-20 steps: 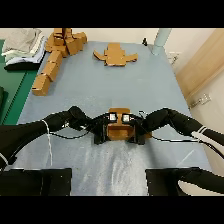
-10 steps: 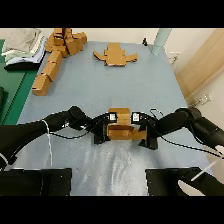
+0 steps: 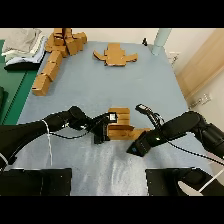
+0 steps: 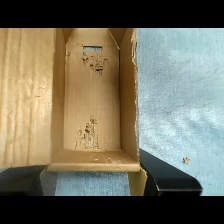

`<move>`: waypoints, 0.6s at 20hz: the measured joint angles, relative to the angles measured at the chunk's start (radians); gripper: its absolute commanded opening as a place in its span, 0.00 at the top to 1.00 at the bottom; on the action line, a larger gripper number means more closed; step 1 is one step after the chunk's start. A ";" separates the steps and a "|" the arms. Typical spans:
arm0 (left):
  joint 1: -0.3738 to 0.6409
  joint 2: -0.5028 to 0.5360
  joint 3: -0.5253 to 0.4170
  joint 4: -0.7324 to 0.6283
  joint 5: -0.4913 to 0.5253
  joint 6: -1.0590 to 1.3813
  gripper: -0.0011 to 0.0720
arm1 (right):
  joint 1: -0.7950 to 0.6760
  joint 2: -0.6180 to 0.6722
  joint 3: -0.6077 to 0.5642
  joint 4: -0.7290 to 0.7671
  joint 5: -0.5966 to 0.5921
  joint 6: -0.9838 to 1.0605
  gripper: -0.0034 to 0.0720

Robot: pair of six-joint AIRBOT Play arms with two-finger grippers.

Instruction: Fold the box.

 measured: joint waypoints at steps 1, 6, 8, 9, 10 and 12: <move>0.000 0.000 0.000 0.000 0.000 0.000 0.33 | 0.009 0.000 -0.001 0.007 0.042 0.058 0.02; 0.000 0.000 0.000 0.000 0.000 0.000 0.33 | 0.027 -0.029 0.002 0.034 0.182 0.317 0.96; 0.000 0.000 0.000 0.000 0.000 0.000 0.33 | 0.027 -0.060 0.021 0.040 0.238 0.365 0.95; 0.000 0.000 0.000 0.000 0.000 0.000 0.33 | 0.021 -0.086 0.042 0.042 0.265 0.371 0.95; 0.000 0.000 0.000 0.000 0.000 0.000 0.33 | 0.014 -0.118 0.068 0.042 0.282 0.372 0.95; 0.000 0.000 0.000 0.000 0.000 0.000 0.33 | -0.007 -0.210 0.140 0.037 0.299 0.358 0.95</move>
